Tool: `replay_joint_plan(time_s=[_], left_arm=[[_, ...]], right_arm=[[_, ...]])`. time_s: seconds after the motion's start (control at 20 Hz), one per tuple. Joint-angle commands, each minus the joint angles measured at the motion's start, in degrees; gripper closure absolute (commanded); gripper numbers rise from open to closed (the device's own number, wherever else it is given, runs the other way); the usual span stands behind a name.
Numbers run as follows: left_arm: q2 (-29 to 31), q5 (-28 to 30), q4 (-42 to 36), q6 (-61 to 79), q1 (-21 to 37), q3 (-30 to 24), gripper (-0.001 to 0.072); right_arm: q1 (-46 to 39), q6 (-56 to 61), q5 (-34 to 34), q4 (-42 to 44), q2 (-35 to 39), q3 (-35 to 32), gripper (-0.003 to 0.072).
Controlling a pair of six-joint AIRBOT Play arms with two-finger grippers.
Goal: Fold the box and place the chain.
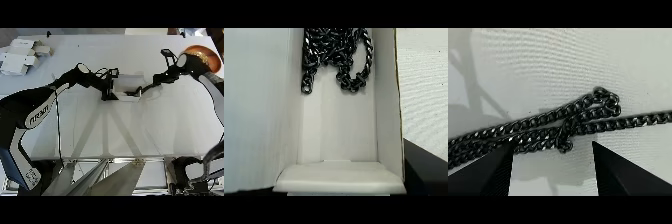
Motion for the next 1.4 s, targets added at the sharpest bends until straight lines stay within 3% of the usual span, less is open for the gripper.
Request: replay_joint_plan(time_s=[0.0,0.15,0.25,0.45,0.55,0.85,1.35], left_arm=[[0.02,0.0,0.0,0.02,0.04,0.0,0.0332],[0.02,0.0,0.0,0.0,0.04,0.0,0.0332],[0.02,0.0,0.0,0.0,0.04,0.0,0.0332],[0.02,0.0,0.0,0.02,0.04,0.0,0.0332],[0.02,0.0,0.0,0.0,0.04,0.0,0.0332],[0.02,0.0,0.0,0.02,0.04,0.0,0.0332],[0.02,0.0,0.0,0.02,0.04,0.0,0.0332]], right_arm=[[1.27,2.58,-2.95,-4.17,-1.31,0.07,0.0161],[1.27,2.64,-2.56,-4.52,-1.88,0.07,0.0281],[1.27,2.64,-1.86,-4.55,-2.27,0.07,0.0306],[1.27,2.43,-1.84,-4.55,-2.4,0.07,0.0594],[1.27,0.48,-1.95,-4.55,-2.01,0.13,0.0669],[1.29,-4.39,-1.01,-4.48,4.44,0.48,0.067],[7.5,-26.25,15.82,-0.2,19.32,0.48,0.067]])
